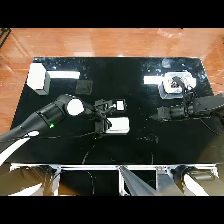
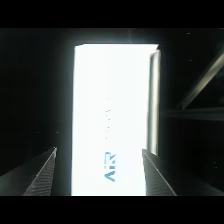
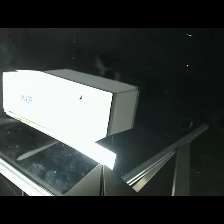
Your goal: Fold the box and place the chain.
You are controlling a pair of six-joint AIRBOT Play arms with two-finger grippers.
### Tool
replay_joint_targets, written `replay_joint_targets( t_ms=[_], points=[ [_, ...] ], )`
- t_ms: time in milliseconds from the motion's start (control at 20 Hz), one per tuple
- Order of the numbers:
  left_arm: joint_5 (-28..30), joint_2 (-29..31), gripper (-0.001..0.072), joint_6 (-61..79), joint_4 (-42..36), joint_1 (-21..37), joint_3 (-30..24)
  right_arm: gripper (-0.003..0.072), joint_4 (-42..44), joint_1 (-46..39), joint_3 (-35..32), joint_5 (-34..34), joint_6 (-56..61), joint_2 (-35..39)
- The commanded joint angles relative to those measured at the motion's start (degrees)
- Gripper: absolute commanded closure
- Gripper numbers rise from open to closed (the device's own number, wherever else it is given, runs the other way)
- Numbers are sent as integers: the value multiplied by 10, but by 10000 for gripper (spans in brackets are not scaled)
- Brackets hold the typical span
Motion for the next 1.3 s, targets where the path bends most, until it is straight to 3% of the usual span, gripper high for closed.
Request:
replay_joint_targets(
  t_ms=[0, 250, 1250],
  points=[
    [-37, 0, 81, 7, -24, 24, 3, 659, -3, 0, 0, -2, 0, 0],
    [-35, -19, 80, 155, -106, 29, -2, 659, -3, 0, 0, 11, 0, 0],
    [-25, -46, 66, 87, -100, 29, -2, 659, -3, 0, 0, 13, 0, 0]
  ],
)
